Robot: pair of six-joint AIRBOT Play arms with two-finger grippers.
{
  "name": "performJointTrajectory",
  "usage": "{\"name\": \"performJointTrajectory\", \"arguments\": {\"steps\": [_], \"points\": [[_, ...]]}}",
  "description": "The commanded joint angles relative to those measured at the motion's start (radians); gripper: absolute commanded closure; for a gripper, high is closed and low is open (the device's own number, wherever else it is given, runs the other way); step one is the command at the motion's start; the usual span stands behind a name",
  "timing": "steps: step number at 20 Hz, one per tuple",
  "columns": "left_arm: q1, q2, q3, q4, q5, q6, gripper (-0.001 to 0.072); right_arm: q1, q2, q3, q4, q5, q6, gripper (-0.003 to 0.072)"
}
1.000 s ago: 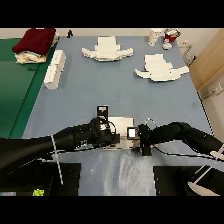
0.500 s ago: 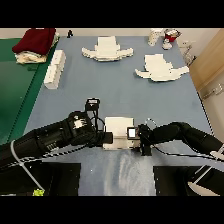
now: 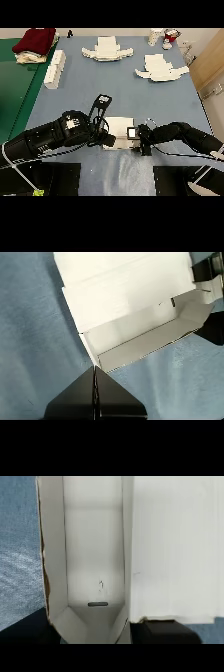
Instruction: Fold the box.
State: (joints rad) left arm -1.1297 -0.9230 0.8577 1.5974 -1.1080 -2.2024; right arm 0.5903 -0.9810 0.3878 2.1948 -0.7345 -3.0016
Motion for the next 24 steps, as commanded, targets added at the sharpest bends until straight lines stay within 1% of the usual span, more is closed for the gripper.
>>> {"name": "performJointTrajectory", "arguments": {"steps": [1, 3, 5, 7, 8, 9, 10, 13, 15, 19, 22, 24], "points": [[-0.011, 0.006, -0.002, -0.005, 0.031, 0.246, 0.0697, 0.0, 0.001, 0.0, 0.0, 0.0, 0.0, 0.0177], [-0.003, 0.044, -0.04, -0.003, 0.056, 0.41, 0.0698, 0.0, 0.001, 0.0, 0.0, 0.0, 0.0, 0.0177], [0.051, 0.115, -0.113, -0.041, 0.108, 0.657, 0.0698, 0.0, 0.001, 0.0, 0.0, 0.0, 0.0, 0.0177], [0.128, 0.177, -0.183, -0.163, 0.126, 1.032, 0.0696, 0.0, 0.001, 0.0, 0.0, 0.0, 0.0, 0.0177], [0.169, 0.193, -0.21, -0.221, 0.129, 1.145, 0.0692, 0.0, 0.001, 0.0, 0.0, 0.0, 0.0, 0.0176], [0.21, 0.201, -0.235, -0.278, 0.131, 1.214, 0.0458, 0.0, 0.001, 0.0, 0.0, 0.0, 0.0, 0.0177], [0.257, 0.201, -0.262, -0.327, 0.145, 1.262, 0.0022, 0.0, 0.001, 0.0, 0.0, 0.0, 0.0, 0.0177], [0.373, 0.19, -0.356, -0.423, 0.223, 1.365, 0.0021, 0.0, 0.001, 0.0, 0.0, 0.0, 0.0, 0.0177], [0.421, 0.183, -0.425, -0.526, 0.29, 1.519, 0.002, 0.0, 0.001, 0.0, 0.0, 0.0, 0.0, 0.0177], [0.472, 0.163, -0.523, -0.75, 0.389, 1.908, 0.0021, 0.0, 0.001, 0.0, 0.0, 0.0, 0.0, 0.0177], [0.477, 0.145, -0.558, -0.829, 0.478, 2.016, 0.0021, 0.0, 0.001, 0.0, 0.0, 0.0, 0.0, 0.0177], [0.477, 0.137, -0.567, -0.88, 0.511, 2.069, 0.0021, 0.0, 0.001, 0.0, 0.0, 0.0, 0.0, 0.0177]]}}
